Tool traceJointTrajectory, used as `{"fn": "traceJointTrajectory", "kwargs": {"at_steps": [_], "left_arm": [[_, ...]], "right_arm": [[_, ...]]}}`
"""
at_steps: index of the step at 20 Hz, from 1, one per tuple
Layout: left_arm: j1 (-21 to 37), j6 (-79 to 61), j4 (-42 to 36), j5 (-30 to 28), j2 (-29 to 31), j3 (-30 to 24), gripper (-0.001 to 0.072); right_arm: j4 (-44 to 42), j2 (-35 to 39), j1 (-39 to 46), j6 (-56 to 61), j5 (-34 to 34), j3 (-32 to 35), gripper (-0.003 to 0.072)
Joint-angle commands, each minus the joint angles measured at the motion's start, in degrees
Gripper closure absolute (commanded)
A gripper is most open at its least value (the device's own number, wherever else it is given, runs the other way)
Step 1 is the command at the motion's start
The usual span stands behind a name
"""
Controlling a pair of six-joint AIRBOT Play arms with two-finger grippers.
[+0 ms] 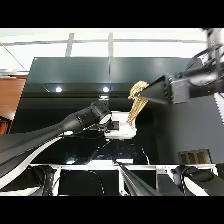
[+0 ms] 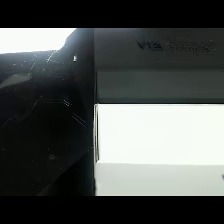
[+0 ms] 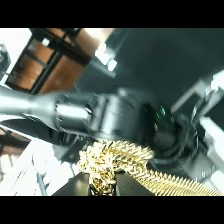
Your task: Fold the box and place the chain.
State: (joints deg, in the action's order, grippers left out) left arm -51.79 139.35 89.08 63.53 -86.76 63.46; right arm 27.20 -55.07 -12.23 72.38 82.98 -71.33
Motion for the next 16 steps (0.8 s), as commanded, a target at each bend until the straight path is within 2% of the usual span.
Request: {"fn": "traceJointTrajectory", "kwargs": {"at_steps": [1,8,12,16], "left_arm": [[0.1,0.0,0.0,0.0,0.0,0.0,0.0682],[0.1,0.0,0.0,0.0,0.0,0.0,0.0683],[0.1,0.0,0.0,0.0,0.0,0.0,0.0682],[0.1,0.0,0.0,0.0,0.0,0.0,0.0682]], "right_arm": [[1.8,0.0,-0.3,0.0,-3.1,8.8,0.0674],[3.9,-1.0,-3.8,0.0,-16.0,25.7,0.0672],[7.4,-1.9,-5.3,0.0,-19.9,27.9,0.0672],[9.3,-2.0,-5.3,0.0,-20.2,28.0,0.0670]]}}
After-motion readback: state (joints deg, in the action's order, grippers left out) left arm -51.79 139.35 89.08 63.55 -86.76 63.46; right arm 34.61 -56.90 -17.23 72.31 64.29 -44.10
